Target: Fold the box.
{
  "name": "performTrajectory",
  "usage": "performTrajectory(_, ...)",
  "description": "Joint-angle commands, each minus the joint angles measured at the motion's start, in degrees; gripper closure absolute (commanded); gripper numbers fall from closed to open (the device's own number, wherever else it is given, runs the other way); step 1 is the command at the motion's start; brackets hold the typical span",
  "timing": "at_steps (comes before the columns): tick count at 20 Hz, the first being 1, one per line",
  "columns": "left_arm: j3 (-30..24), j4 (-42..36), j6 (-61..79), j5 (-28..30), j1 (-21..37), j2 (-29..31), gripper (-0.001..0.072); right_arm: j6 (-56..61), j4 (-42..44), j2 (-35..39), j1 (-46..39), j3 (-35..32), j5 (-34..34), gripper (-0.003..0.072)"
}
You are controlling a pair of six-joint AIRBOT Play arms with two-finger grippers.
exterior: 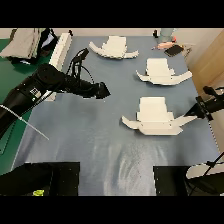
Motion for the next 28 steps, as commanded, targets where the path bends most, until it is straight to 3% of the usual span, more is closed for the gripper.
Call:
performTrajectory(1, 0.02, 0.07, 0.26, -2.73, 0.07, 0.02, 0.0102, -0.37, 7.56, 6.71, 7.19, -9.38, -8.44, 0.0688)
performTrajectory(4, 0.02, 1.44, 1.53, -6.82, 0.50, 0.09, 0.0102, 0.76, 11.47, 18.43, 17.27, -23.71, -17.92, 0.0688)
performTrajectory(6, 0.02, 3.52, 1.53, -9.57, 1.25, 0.09, 0.0102, 6.16, 8.81, 25.90, 23.98, -31.63, -25.86, 0.0688)
performTrajectory(9, 0.00, 4.07, 1.55, -11.67, 2.45, 0.09, 0.0101, 13.00, 6.19, 31.93, 28.68, -37.48, -33.66, 0.0686)
performTrajectory(10, 0.02, 4.02, 1.53, -11.78, 2.64, 0.09, 0.0101, 13.38, 6.19, 32.26, 29.18, -37.64, -33.53, 0.0653)
performTrajectory(11, 0.02, 4.04, 1.53, -12.04, 2.69, 0.09, 0.0101, 13.38, 6.49, 32.26, 29.40, -37.62, -32.68, 0.0514)
performTrajectory(12, 0.02, 4.02, 1.51, -12.44, 2.67, 0.09, 0.0101, 13.38, 6.51, 32.24, 29.40, -37.62, -31.56, 0.0434)
performTrajectory(17, 0.02, 4.07, 1.49, -13.40, 2.75, 0.09, 0.0101, 13.64, 6.36, 30.38, 29.38, -37.55, -23.54, 0.0440)
performTrajectory(19, 0.04, 4.00, 1.16, -13.29, 2.99, 0.09, 0.0101, 13.29, 6.40, 29.75, 29.40, -37.55, -23.21, 0.0486)
performTrajectory(20, 0.04, 3.93, 1.11, -13.20, 3.50, 0.07, 0.0101, 11.19, 6.84, 29.66, 29.40, -37.55, -23.19, 0.0619)
performTrajectory(21, 0.04, 3.93, 1.05, -13.20, 4.07, 0.09, 0.0101, 8.33, 7.85, 29.68, 29.42, -37.55, -23.08, 0.0683)
performTrajectory(23, 0.02, 3.93, 1.01, -13.40, 6.32, 0.02, 0.0101, 2.34, 11.04, 30.10, 29.86, -37.57, -22.51, 0.0687)
performTrajectory(25, 0.02, 3.74, -0.70, -15.47, 10.51, -0.46, 0.0100, -3.04, 12.79, 32.46, 33.92, -38.23, -23.67, 0.0688)
performTrajectory(28, -0.04, 3.67, 1.46, -21.57, 16.17, -2.73, 0.0100, -4.09, 10.71, 39.15, 43.19, -40.26, -32.76, 0.0688)
